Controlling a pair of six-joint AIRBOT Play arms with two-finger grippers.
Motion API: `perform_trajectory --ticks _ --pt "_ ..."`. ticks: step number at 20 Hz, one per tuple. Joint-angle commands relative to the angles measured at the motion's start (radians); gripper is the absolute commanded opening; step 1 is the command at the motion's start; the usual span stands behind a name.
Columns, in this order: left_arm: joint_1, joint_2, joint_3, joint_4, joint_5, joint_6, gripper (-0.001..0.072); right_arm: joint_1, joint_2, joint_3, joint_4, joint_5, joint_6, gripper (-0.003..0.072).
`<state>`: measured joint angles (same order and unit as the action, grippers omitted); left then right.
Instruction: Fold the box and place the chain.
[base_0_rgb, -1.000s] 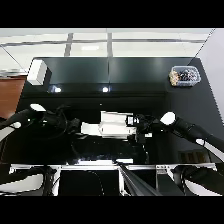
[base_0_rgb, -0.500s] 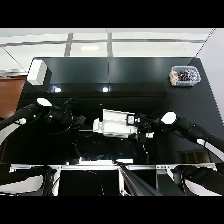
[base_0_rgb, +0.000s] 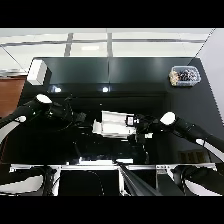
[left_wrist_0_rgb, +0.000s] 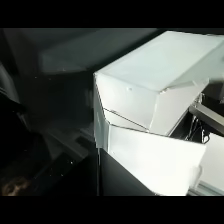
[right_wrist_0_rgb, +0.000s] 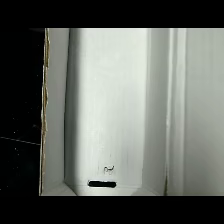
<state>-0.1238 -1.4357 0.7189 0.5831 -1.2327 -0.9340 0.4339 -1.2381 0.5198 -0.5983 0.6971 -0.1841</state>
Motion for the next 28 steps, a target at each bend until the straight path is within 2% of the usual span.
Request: perform_trajectory --ticks 1,7,8,9,10,11,20,23,25,28 --pt "0.002 0.000 0.002 -0.017 -0.006 0.016 0.0028 -0.001 0.000 0.000 -0.001 -0.002 0.004 0.0071" --pt "-0.025 0.000 0.002 -0.080 -0.023 0.042 0.0031 -0.001 0.000 0.000 -0.001 -0.002 0.004 0.0071" --pt "-0.037 0.000 0.002 -0.079 -0.023 0.045 0.0063 -0.001 0.000 0.000 -0.001 -0.002 0.004 0.0071" --pt "-0.049 0.000 0.002 -0.079 -0.024 0.044 0.0245 -0.001 0.000 0.000 -0.001 -0.002 0.004 0.0071" --pt "-0.061 0.000 0.002 -0.079 -0.023 0.044 0.0482 -0.001 0.000 0.000 -0.001 -0.002 0.004 0.0071" --pt "-0.068 0.000 0.003 -0.080 -0.023 0.044 0.0585 0.000 0.000 0.000 -0.001 -0.002 0.004 0.0071" --pt "-0.071 0.004 0.004 -0.079 -0.027 0.011 0.0582 -0.001 0.000 0.000 -0.001 -0.002 0.004 0.0071" --pt "-0.078 0.009 0.026 -0.072 -0.041 0.009 0.0547 -0.001 0.000 0.000 -0.001 -0.002 0.004 0.0071" --pt "-0.109 0.010 0.058 -0.031 -0.043 -0.050 0.0547 -0.001 0.000 0.000 -0.001 -0.002 0.004 0.0071" --pt "-0.183 0.010 0.127 0.099 -0.024 -0.210 0.0546 -0.001 0.000 0.000 -0.001 -0.002 0.004 0.0071"
